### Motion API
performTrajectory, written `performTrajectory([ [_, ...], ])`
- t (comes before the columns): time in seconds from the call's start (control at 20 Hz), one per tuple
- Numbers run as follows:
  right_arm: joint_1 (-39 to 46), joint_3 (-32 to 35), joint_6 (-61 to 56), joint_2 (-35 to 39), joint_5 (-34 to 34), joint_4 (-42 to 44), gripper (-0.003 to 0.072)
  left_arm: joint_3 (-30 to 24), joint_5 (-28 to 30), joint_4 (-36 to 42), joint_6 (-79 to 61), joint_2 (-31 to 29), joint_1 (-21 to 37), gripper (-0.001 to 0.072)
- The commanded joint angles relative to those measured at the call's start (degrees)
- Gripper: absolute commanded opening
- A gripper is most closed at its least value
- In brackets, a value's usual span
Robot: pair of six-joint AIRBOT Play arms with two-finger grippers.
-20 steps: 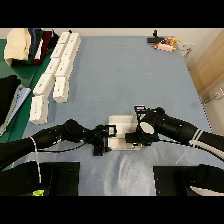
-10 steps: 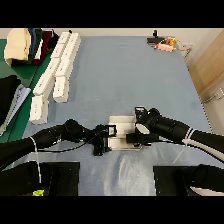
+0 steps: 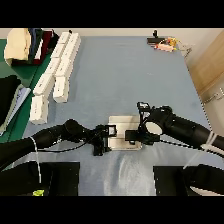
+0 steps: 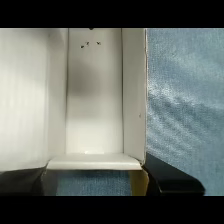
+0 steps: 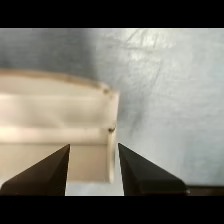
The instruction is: Fold the box.
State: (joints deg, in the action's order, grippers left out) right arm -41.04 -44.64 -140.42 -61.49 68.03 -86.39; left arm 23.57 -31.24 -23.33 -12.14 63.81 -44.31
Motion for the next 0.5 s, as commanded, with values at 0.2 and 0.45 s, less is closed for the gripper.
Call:
performTrajectory([
  [0.2, 7.0, -1.7, 1.7, 12.0, 8.7, -5.3, 0.0185, 0.0, 0.0, 0.0, 0.0, 0.0, 0.0, 0.0518],
  [0.45, 27.4, -1.7, 26.2, 7.7, 6.2, 5.2, 0.0005, 0.0, 0.0, 0.0, 0.0, 0.0, 0.0, 0.0518],
])
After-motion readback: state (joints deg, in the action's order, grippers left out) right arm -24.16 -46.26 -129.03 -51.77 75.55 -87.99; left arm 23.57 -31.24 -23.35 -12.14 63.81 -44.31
